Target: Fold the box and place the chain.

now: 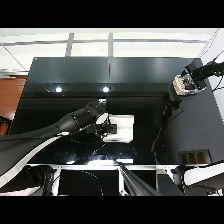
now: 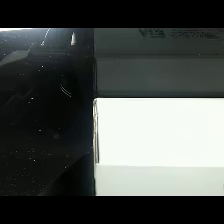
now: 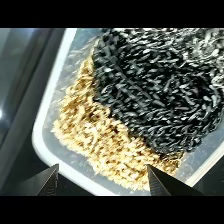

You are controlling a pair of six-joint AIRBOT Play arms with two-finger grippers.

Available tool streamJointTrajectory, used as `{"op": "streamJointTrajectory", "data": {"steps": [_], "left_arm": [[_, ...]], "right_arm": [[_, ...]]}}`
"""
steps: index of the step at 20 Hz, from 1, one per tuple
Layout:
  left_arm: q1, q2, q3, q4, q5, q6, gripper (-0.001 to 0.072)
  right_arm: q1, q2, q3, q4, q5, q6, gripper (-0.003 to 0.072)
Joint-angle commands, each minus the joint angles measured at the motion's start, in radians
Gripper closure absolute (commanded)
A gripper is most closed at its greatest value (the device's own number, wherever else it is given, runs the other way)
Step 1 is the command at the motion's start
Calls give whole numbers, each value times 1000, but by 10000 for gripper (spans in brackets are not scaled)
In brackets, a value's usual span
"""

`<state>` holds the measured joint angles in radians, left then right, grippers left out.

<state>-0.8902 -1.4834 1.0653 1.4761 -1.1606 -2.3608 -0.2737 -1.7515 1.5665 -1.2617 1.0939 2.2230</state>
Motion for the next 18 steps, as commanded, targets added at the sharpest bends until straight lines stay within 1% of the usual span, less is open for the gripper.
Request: {"op": "streamJointTrajectory", "data": {"steps": [1,7,9,10,11,12,13,15,18], "left_arm": [[1,0,1,0,0,0,685],[0,0,1,0,0,0,685],[0,0,1,0,0,0,685],[0,0,1,0,-2,0,685],[0,0,1,0,-2,0,685],[0,0,1,0,-3,0,685],[0,0,1,0,-3,0,685],[0,0,1,0,-3,0,684],[0,0,1,0,-3,0,685]], "right_arm": [[0,-29,5,13,-6,25,70],[23,-72,5,12,-52,-3,71],[36,-76,5,11,-66,-66,70],[39,-76,5,13,-66,-90,164],[38,-75,10,24,-55,-118,418],[35,-75,22,28,-35,-163,691],[34,-72,38,27,-9,-207,677],[26,-51,62,13,38,-257,678],[15,12,93,-10,95,-365,678]]}}
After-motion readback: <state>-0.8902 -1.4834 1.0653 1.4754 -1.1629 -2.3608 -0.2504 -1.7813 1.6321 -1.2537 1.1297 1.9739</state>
